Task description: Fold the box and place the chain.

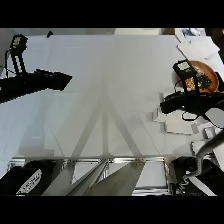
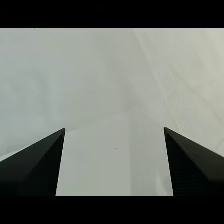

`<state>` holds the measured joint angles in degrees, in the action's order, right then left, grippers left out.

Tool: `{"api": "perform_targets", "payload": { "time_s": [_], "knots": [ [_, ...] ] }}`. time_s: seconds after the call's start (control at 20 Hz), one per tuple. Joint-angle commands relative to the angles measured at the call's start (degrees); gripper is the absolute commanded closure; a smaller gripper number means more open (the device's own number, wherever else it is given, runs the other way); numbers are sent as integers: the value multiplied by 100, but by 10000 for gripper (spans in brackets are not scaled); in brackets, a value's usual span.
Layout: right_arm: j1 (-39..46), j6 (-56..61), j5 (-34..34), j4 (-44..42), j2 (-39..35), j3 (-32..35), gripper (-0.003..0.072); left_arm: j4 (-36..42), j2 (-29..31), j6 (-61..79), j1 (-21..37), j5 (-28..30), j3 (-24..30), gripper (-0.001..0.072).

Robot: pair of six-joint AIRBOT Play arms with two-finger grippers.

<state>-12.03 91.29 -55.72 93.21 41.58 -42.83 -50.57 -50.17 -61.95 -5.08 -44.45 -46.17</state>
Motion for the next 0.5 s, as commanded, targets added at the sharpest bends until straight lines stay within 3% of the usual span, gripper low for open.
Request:
{"api": "perform_targets", "payload": {
  "time_s": [0.0,0.2,0.35,0.4,0.45],
  "knots": [
    [0,22,367,-160,-2,-2,672,-2,-2,2,-2,0,-2,18],
    [2,15,177,72,-2,-2,671,-2,-2,2,-2,0,-2,18],
    [2,57,-455,579,-2,-2,657,-2,-2,2,-2,0,-2,18],
    [2,236,-693,890,-2,-2,540,-2,-2,2,-2,0,-2,18],
    [2,501,-909,1276,-2,-2,471,-2,-2,2,-2,0,-2,18]
  ]
}}
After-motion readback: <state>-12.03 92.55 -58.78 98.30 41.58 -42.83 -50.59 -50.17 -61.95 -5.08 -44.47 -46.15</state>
